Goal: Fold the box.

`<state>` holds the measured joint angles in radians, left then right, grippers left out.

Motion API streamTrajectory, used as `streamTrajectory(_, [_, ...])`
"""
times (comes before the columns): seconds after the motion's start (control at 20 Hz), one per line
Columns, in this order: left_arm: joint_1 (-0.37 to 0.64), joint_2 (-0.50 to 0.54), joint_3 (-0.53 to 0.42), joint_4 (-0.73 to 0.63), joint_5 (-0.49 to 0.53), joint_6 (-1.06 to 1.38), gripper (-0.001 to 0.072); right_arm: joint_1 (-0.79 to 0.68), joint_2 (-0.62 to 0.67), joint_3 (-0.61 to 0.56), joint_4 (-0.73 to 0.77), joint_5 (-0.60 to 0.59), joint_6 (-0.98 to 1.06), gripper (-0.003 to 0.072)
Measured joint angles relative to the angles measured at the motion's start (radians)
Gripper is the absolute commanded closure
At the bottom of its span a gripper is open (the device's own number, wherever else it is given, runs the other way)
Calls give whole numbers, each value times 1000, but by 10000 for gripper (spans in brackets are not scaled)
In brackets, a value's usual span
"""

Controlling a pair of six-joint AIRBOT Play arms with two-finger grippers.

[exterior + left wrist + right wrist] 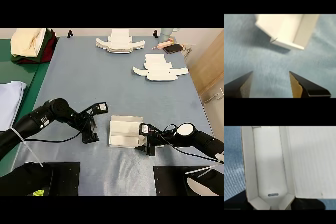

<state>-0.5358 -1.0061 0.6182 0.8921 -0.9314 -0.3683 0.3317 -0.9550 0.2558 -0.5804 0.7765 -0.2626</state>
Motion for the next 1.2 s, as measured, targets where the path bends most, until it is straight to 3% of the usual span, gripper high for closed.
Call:
streamTrajectory(0.15, [19,2,-87,-142,92,298,17,0,0,0,0,0,0,175])
streamTrajectory(0.45, [10,-36,-180,-343,173,609,18,0,0,0,0,0,0,175])
streamTrajectory(0.7, [-55,-84,-195,-471,242,698,17,0,0,0,0,0,0,175])
streamTrajectory(1.2, [-153,-139,-176,-543,340,712,18,0,0,0,0,0,0,175])
